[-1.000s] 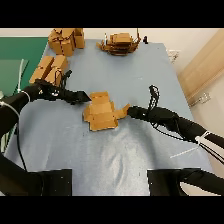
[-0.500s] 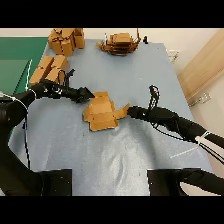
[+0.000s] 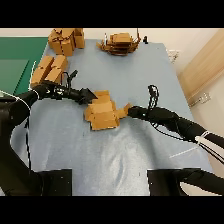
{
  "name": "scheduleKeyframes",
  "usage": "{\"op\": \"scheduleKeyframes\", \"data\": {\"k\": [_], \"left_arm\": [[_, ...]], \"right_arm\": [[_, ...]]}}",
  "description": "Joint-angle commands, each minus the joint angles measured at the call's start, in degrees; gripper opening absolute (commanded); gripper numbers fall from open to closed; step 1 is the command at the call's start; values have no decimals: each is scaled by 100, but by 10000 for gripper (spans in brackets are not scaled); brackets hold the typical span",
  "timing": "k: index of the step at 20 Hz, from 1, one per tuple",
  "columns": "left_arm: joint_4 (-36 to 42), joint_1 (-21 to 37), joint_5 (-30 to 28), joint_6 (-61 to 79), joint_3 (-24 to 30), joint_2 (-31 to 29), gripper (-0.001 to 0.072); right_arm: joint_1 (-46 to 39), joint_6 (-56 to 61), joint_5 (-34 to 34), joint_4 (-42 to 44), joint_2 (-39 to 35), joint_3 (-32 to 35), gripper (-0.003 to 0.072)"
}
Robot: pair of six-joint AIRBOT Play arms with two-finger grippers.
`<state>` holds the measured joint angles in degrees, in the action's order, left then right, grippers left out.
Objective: Fold the box.
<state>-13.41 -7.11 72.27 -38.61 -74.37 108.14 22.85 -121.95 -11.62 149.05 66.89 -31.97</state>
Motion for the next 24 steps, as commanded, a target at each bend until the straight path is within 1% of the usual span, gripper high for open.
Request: {"op": "scheduleKeyframes", "data": {"k": [1,8,9,10,11,13,18,19,20,22,24], "left_arm": [[245,-2,146,310,-28,7,684],[361,-4,153,789,-26,9,684],[361,-4,116,804,-26,9,656],[356,-4,52,813,-26,9,468],[358,-4,-24,826,-26,9,335],[354,-4,-136,848,-26,9,333],[341,-4,-142,1115,-26,9,326],[328,-4,-127,1244,-26,7,178],[315,-4,-59,1478,-26,7,101],[315,-4,245,1840,-28,7,101],[293,-4,472,1864,-28,7,102]], "right_arm": [[2,-59,-81,-15,31,2,2],[2,-66,-190,-17,31,2,2],[2,-66,-192,-17,31,2,2],[2,-66,-192,-17,31,2,2],[2,-63,-192,-15,31,2,2],[2,-63,-192,-15,31,2,2],[2,-63,-192,-15,31,2,2],[2,-63,-190,-15,31,2,2],[2,-66,-188,-17,31,2,2],[2,-66,-170,-17,31,2,2],[2,-66,-168,-17,31,2,2]]}}
